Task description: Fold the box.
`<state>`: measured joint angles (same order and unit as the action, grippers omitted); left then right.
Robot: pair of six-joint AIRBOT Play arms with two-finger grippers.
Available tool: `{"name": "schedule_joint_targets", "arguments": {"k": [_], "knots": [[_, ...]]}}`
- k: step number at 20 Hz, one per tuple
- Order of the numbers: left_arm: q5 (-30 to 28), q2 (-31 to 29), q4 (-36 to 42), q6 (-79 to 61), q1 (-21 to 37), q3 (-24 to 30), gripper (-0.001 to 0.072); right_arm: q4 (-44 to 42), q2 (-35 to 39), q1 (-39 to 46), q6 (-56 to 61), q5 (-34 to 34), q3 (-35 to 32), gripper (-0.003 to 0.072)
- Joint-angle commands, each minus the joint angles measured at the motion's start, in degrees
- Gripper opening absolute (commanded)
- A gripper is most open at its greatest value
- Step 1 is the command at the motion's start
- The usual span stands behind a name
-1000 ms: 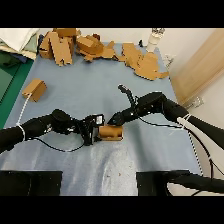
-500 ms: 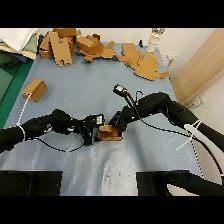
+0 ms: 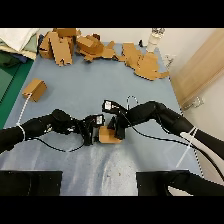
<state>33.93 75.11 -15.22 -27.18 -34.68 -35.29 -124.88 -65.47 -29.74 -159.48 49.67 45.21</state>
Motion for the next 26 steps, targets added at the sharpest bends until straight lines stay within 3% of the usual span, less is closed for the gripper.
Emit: {"name": "schedule_joint_targets", "arguments": {"k": [1, 5, 7, 9, 14, 16, 21, 26], "knots": [[0.1, 0.0, 0.0, 0.0, 0.0, 0.0, 0.0411, 2.6, 4.5, -0.5, -4.0, -1.8, -4.2, 0.0003], [0.2, 0.0, 0.0, 0.0, 0.0, 0.0, 0.0411, 3.6, 11.0, -0.5, -6.5, -3.5, -7.3, 0.0007], [0.2, 0.0, 0.0, 0.0, 0.0, 0.0, 0.0412, 3.6, 11.1, -0.6, -7.3, -2.1, -7.3, 0.0255], [0.4, 0.0, 0.0, 0.0, 0.0, 0.0, 0.0411, 2.4, 11.2, -0.7, -7.7, -0.5, -7.3, 0.0319], [0.8, 0.0, 0.0, 0.0, 0.0, 0.0, 0.0412, 0.4, 12.3, -0.7, -7.7, 2.3, -7.3, 0.0320], [0.8, 0.0, 0.0, 0.0, 0.0, 0.0, 0.0412, 0.4, 12.2, -0.7, -9.9, 2.3, -7.3, 0.0474], [1.4, 0.0, 0.0, 0.0, 0.0, 0.0, 0.0412, 2.7, 10.9, -0.7, -11.2, -2.3, -7.3, 0.0473], [2.6, 0.0, 0.0, 0.0, 0.0, 0.0, 0.0412, 3.4, 9.1, -0.7, -11.2, -2.3, -7.3, 0.0474]]}}
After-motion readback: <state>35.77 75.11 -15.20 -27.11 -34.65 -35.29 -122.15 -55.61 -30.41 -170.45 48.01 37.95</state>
